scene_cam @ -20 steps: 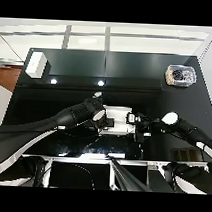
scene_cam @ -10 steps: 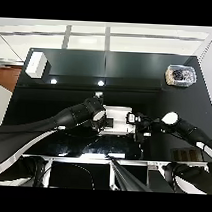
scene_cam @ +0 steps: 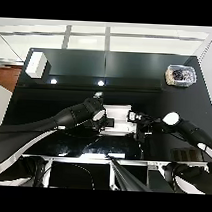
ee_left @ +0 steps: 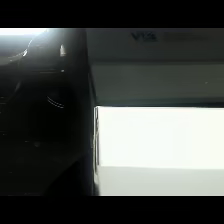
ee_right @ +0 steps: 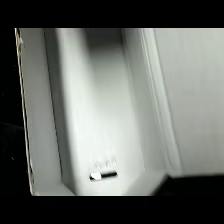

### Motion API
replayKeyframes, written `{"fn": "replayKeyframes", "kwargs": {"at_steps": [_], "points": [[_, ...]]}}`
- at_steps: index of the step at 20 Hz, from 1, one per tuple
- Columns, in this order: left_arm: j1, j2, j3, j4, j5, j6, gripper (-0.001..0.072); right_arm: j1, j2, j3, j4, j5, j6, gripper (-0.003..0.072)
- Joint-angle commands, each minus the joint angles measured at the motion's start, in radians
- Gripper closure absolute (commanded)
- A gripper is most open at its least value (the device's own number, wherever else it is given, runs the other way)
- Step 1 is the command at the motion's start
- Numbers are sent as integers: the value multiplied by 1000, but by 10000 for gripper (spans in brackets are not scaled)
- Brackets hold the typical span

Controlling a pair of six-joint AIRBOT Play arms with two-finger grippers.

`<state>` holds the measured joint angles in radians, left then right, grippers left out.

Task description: Fold the box and place the chain.

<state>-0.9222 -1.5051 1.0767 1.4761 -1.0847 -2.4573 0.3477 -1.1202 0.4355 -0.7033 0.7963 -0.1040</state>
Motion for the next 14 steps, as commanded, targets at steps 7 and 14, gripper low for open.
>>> {"fn": "replayKeyframes", "kwargs": {"at_steps": [7, 14], "points": [[1, 0, 1, 8, -15, 7, 681, -21, 132, 6, -225, 87, 145, -14], [3, 0, 1, 12, -27, 84, 680, -6, 132, 6, -156, 97, 103, -11]]}}
